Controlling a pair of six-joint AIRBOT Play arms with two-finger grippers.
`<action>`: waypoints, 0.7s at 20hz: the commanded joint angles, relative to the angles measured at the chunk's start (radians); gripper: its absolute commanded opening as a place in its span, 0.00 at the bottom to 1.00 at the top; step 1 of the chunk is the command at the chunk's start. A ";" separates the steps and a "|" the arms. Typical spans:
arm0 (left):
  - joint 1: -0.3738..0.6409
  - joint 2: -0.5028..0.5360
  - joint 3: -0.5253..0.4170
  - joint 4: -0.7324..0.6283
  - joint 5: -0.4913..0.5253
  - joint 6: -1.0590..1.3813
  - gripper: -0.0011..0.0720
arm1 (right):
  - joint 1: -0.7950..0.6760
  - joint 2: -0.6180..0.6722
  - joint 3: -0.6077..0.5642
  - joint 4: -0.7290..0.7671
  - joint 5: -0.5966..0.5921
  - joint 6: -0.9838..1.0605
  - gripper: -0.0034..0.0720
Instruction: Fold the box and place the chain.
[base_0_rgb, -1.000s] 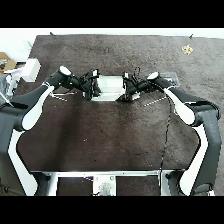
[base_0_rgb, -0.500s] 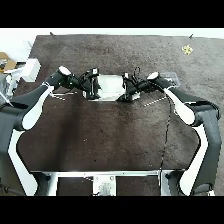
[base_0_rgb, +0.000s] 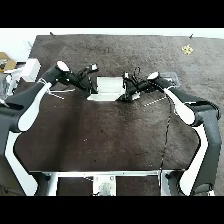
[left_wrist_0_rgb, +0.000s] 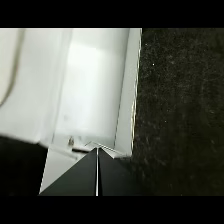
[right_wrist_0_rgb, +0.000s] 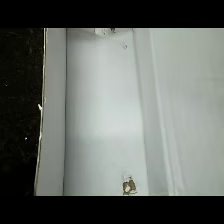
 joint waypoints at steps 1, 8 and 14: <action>0.050 0.085 0.021 0.069 -0.047 -0.234 0.03 | 0.000 0.000 0.000 0.000 0.000 -0.001 0.64; 0.196 0.221 0.015 0.075 -0.084 -0.806 0.03 | 0.000 0.000 0.000 0.000 0.000 -0.001 0.64; 0.241 0.166 -0.090 0.061 -0.080 -0.988 0.03 | 0.001 0.000 0.000 0.000 0.000 -0.001 0.64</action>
